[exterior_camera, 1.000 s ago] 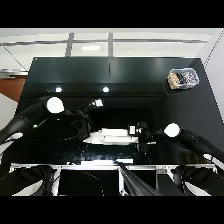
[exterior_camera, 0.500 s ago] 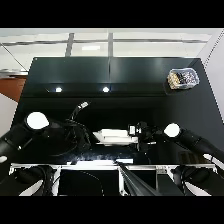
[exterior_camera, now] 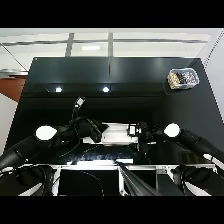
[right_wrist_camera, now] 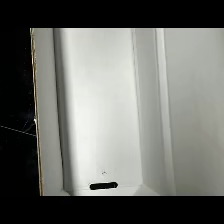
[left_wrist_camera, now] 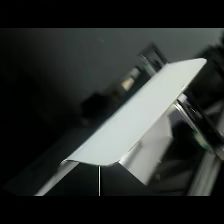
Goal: Fold the box and place the chain.
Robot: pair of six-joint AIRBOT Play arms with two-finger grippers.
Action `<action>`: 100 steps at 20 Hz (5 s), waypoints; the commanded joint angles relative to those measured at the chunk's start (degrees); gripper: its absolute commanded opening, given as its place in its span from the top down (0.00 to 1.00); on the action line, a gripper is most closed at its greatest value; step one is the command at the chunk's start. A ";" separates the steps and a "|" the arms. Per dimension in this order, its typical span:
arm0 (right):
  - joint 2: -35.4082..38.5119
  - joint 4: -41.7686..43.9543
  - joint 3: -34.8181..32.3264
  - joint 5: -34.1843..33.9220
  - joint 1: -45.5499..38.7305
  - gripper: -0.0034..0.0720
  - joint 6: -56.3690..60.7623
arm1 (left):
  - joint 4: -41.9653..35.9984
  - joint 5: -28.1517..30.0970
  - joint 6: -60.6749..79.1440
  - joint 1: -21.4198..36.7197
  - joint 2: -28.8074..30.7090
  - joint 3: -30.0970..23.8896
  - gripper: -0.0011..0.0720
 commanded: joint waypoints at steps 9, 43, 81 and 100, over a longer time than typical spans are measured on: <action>-0.02 0.00 -0.02 -0.76 0.00 0.32 -0.02 | -2.84 8.33 1.97 -1.20 -9.62 -0.24 0.94; -0.02 0.02 -0.02 -0.87 0.00 0.32 0.02 | 39.12 -13.31 17.35 2.80 -1.92 1.40 0.05; -0.02 0.02 -0.02 -0.83 0.00 0.32 0.04 | 35.85 -14.01 19.67 0.26 -8.57 5.60 0.77; -0.02 0.02 -0.02 -0.83 0.00 0.32 0.04 | 41.46 -19.82 19.39 0.35 -8.24 6.01 0.88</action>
